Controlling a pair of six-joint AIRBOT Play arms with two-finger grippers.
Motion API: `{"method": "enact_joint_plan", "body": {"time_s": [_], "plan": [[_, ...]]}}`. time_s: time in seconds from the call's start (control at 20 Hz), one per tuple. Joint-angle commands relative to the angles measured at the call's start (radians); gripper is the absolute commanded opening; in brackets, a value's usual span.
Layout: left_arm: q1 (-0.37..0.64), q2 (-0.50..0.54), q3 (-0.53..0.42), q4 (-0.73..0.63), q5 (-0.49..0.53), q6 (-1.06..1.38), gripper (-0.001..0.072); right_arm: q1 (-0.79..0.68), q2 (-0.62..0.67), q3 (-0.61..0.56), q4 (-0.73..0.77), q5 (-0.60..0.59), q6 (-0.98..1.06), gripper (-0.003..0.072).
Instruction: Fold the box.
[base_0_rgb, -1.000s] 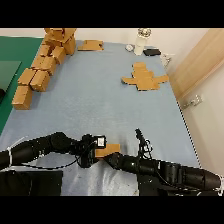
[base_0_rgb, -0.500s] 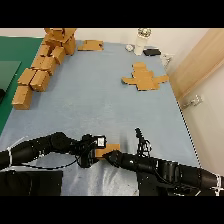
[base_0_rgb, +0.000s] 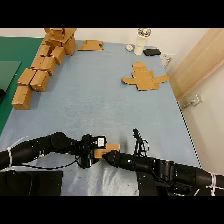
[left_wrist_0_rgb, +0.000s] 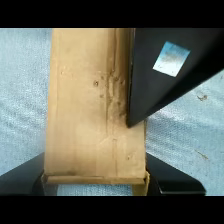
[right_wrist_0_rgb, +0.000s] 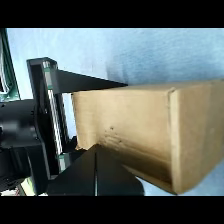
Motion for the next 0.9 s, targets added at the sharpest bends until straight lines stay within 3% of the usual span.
{"method": "enact_joint_plan", "body": {"time_s": [0.0,0.35,0.5,0.65,0.85], "plan": [[0.0,0.0,0.0,-0.003,0.0,-0.003,0.0479,0.002,-0.026,-0.001,-0.013,-0.003,0.0,0.0],[0.0,0.0,0.0,-0.003,0.0,-0.004,0.0479,0.001,-0.015,0.005,-0.067,-0.037,-0.003,0.0],[0.0,0.0,0.0,-0.003,0.0,-0.004,0.0479,0.002,0.074,0.035,-0.108,-0.077,-0.003,0.0],[0.0,0.0,0.0,-0.003,0.0,-0.003,0.0479,0.003,0.231,0.074,-0.11,-0.326,-0.063,-0.0001],[0.0,0.0,0.0,-0.003,0.0,-0.003,0.0479,-0.01,0.374,0.151,-0.15,-0.842,-0.24,-0.0001]]}}
